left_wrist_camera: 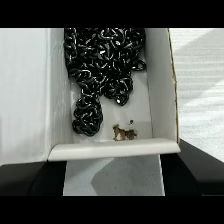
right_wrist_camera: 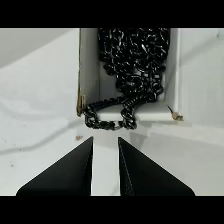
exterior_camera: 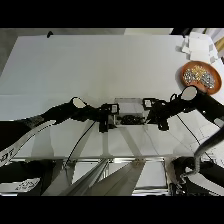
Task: Fold the box and place the chain.
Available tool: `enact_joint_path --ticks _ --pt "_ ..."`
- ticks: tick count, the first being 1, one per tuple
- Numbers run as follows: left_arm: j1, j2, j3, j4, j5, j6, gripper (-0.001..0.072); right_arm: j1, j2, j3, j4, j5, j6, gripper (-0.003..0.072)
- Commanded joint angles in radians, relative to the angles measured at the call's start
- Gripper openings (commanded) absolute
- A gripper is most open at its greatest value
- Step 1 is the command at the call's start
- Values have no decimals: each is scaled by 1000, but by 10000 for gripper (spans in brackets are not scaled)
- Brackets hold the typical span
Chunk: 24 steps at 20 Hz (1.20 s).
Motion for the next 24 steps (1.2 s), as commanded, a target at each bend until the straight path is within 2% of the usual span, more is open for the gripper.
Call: enact_joint_path --ticks 1,10,22,23,24 --pt "0 1 0 0 0 0 273 0 1 0 -20 -34 2 158" --pt "0 1 0 0 0 0 273 0 1 0 54 -87 0 161" --pt "0 1 0 0 0 0 273 0 -1 0 81 -83 -10 156" --pt "0 1 0 0 0 0 273 0 -1 0 81 -83 -10 152" --pt "0 1 0 0 0 0 273 0 -1 0 81 -81 -10 115"
